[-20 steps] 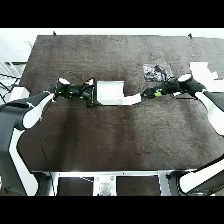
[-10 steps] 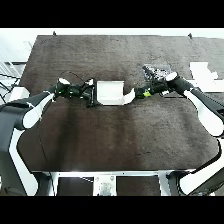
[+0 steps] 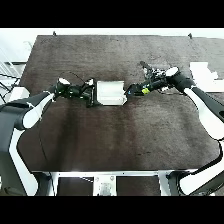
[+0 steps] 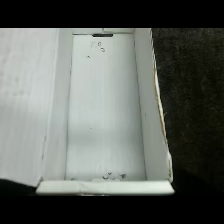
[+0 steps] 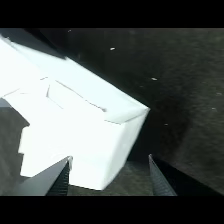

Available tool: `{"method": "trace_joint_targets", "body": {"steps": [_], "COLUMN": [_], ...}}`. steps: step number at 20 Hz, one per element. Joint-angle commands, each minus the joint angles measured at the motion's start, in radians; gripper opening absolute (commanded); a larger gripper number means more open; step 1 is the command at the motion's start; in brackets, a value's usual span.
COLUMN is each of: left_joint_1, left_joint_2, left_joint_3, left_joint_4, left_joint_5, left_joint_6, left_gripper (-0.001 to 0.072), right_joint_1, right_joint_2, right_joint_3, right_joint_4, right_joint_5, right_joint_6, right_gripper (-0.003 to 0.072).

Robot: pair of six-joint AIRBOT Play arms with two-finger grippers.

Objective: Fold the box and place the chain.

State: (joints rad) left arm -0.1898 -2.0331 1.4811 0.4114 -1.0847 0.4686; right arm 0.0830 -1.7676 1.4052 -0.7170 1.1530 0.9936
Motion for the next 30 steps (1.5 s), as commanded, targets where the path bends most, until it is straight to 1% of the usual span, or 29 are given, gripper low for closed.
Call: {"method": "trace_joint_targets", "body": {"steps": [1, 5, 10, 17, 19, 23, 26, 28, 30], "left_joint_1": [0.001, 0.001, 0.001, 0.001, 0.001, 0.001, 0.001, 0.001, 0.001], "left_joint_2": [0.000, 0.000, 0.000, 0.000, 0.000, 0.000, 0.000, 0.000, 0.000], "left_joint_3": [0.000, 0.000, 0.000, 0.000, 0.000, 0.000, 0.000, 0.000, 0.000], "left_joint_4": [0.000, 0.000, 0.000, 0.000, 0.000, 0.000, 0.000, 0.000, 0.000], "left_joint_5": [0.000, -0.001, -0.001, -0.001, -0.001, -0.006, -0.007, -0.007, -0.007], "left_joint_6": [0.000, 0.000, 0.000, 0.000, 0.000, 0.000, 0.000, 0.000, 0.000], "left_gripper": [0.0515, 0.0515, 0.0515, 0.0515, 0.0516, 0.0516, 0.0515, 0.0516, 0.0515], "right_joint_1": [0.015, 0.017, 0.054, 0.103, 0.118, 0.145, 0.177, 0.196, 0.210], "right_joint_2": [-0.006, -0.006, -0.006, -0.006, -0.006, -0.006, -0.006, -0.006, -0.010], "right_joint_3": [0.001, 0.002, 0.002, 0.002, 0.005, 0.046, 0.068, 0.072, 0.073], "right_joint_4": [-0.001, -0.001, -0.009, -0.039, -0.079, -0.206, -0.265, -0.332, -0.353], "right_joint_5": [0.008, 0.008, 0.003, -0.063, -0.085, -0.096, -0.132, -0.146, -0.160], "right_joint_6": [0.003, 0.055, 0.104, 0.183, 0.222, 0.327, 0.368, 0.435, 0.470], "right_gripper": [0.0581, 0.0580, 0.0580, 0.0580, 0.0580, 0.0580, 0.0579, 0.0578, 0.0578]}}
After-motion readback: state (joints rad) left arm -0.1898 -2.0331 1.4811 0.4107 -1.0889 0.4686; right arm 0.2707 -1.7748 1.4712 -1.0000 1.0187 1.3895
